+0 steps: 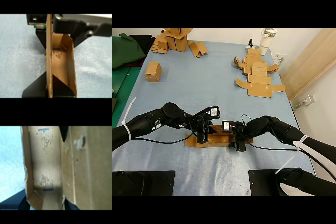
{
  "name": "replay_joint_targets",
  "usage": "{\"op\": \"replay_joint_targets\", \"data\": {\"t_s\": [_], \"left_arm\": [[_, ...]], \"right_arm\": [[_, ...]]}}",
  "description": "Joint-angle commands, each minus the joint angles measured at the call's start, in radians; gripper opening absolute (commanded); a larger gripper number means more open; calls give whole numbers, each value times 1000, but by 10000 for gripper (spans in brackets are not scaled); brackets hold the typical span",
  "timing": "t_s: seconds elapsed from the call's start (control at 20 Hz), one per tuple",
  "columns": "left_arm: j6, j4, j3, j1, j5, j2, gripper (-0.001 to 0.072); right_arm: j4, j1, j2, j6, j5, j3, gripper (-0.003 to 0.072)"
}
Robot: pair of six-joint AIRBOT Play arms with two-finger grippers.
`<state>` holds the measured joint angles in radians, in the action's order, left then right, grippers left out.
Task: Fold the box.
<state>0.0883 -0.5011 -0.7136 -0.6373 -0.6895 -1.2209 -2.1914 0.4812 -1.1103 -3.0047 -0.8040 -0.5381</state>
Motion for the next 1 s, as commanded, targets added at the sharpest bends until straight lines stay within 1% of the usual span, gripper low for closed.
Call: {"op": "replay_joint_targets", "data": {"t_s": [0.0, 0.95], "left_arm": [[0, 0, 0, 1, 1, 1, 12], [-3, 7, 0, 1, -1, 0, 12]], "right_arm": [[-5, 1, 0, 0, -1, -1, 509], [-4, 1, 0, 0, -8, -1, 509]]}}
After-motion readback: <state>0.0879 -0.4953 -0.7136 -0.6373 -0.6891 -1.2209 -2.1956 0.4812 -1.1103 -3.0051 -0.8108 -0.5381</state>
